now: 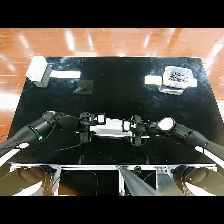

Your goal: Fold the box and place the chain.

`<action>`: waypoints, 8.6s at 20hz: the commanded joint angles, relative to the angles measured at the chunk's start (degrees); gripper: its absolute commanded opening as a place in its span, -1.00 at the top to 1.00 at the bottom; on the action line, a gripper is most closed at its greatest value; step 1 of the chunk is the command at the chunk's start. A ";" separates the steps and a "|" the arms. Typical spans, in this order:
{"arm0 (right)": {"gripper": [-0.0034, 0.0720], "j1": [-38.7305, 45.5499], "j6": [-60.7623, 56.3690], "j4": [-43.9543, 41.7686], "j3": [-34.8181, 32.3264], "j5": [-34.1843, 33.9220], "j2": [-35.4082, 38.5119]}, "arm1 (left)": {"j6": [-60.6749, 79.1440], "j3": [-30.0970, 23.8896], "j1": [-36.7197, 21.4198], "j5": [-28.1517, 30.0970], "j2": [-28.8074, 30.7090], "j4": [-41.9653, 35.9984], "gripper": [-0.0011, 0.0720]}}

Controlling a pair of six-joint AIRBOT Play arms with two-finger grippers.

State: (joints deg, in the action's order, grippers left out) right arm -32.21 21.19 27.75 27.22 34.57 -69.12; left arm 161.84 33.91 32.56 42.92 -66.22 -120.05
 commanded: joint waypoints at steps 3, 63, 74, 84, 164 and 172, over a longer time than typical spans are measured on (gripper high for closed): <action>-0.58 -0.07 0.02 0.00 0.02 0.07 -0.02 | -0.07 0.00 0.07 -0.20 -0.02 -1.11 -0.19; -0.58 -0.31 0.02 1.03 0.02 0.35 -0.07 | -50.03 -2.29 -38.12 24.85 5.66 0.22 0.91; -0.58 -0.31 0.00 0.98 0.02 0.35 -0.07 | -42.73 -4.22 -32.44 21.77 -5.62 -18.08 0.91; -0.57 -0.31 0.02 0.85 0.02 0.33 -0.07 | -42.71 -4.20 -27.82 20.00 -5.66 -18.97 0.91; -0.51 -0.31 0.00 0.83 0.02 0.31 -0.07 | -111.56 16.81 18.64 16.92 -9.68 32.63 -0.68; -0.51 -0.31 0.00 0.83 0.02 0.31 -0.07 | -112.59 17.94 18.80 16.06 -10.32 32.35 0.18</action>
State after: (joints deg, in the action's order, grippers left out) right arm -32.49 21.19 28.58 27.22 34.85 -69.19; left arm 49.54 51.46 51.24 58.61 -76.18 -87.70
